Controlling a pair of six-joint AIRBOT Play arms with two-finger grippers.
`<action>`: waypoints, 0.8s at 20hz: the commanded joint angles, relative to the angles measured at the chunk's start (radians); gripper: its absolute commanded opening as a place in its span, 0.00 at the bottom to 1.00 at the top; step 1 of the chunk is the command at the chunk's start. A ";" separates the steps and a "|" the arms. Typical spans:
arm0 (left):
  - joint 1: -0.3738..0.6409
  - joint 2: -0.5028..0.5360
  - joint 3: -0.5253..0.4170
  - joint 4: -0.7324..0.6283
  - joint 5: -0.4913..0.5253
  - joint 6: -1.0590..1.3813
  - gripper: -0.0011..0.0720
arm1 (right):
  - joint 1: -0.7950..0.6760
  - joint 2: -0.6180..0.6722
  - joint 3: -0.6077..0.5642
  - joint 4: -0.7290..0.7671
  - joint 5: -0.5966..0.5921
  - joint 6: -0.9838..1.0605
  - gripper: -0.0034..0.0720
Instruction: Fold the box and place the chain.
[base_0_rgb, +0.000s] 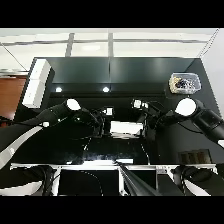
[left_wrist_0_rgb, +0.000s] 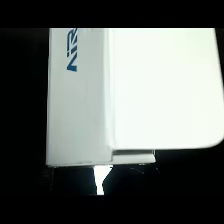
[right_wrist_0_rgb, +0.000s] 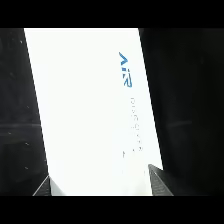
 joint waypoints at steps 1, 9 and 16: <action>0.000 0.000 0.000 0.000 -0.002 0.000 0.57 | 0.015 0.000 -0.015 -0.007 -0.031 -0.064 0.91; 0.000 0.000 0.000 0.000 -0.002 0.000 0.57 | -0.008 0.044 0.119 0.010 0.006 0.091 0.91; 0.000 0.000 0.000 0.000 -0.002 0.000 0.57 | -0.157 0.056 0.104 0.179 -0.037 0.113 0.91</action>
